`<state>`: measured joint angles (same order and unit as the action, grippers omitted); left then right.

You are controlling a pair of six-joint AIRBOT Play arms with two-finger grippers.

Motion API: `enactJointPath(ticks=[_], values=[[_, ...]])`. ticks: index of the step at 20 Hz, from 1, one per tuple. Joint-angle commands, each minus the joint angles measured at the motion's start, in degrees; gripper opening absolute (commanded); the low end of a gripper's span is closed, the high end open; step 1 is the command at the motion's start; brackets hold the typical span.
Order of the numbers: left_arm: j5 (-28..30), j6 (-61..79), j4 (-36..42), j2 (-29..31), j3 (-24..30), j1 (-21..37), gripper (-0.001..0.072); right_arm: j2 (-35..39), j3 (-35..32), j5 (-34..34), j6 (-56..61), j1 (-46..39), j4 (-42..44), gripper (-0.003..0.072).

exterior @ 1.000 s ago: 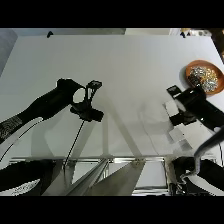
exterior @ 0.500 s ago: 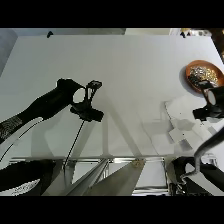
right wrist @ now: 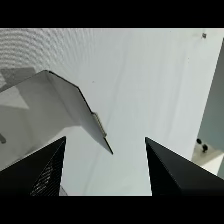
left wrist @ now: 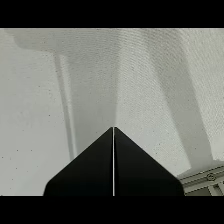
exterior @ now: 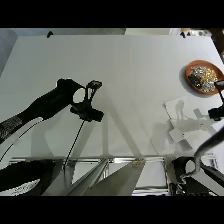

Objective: Fold the box and place the chain.

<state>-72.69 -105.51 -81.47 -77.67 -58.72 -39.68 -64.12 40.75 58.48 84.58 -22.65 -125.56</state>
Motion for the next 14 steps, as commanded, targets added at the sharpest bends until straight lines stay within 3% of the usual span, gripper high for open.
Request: enactJointPath(ticks=[1, 4, 8, 9, 12, 14], values=[[0.02, 0.02, 0.00, 0.00, 0.02, -0.04, 0.0008, -2.23, 0.07, -4.48, -1.31, -1.22, 0.35, 0.0518], [0.02, 0.02, 0.00, 0.00, 0.02, -0.04, 0.0008, -6.05, 0.07, -5.09, -2.14, -1.22, 1.25, 0.0480], [0.02, 0.02, 0.00, 0.00, 0.02, -0.04, 0.0008, -8.04, 0.07, -5.64, -3.10, -1.22, 2.91, 0.0103], [0.00, 0.02, 0.00, 0.00, 0.02, -0.04, 0.0008, -7.89, 0.09, -4.66, -4.76, -1.20, 3.23, 0.0041], [0.00, 0.02, 0.00, -0.02, 0.02, -0.04, 0.0008, -4.31, 0.09, -1.29, -7.78, 1.97, 5.31, 0.0015], [0.02, 0.02, 0.00, -0.02, 0.02, -0.04, 0.0008, 0.61, 0.09, 0.13, -8.44, 5.92, 12.17, 0.0014]])
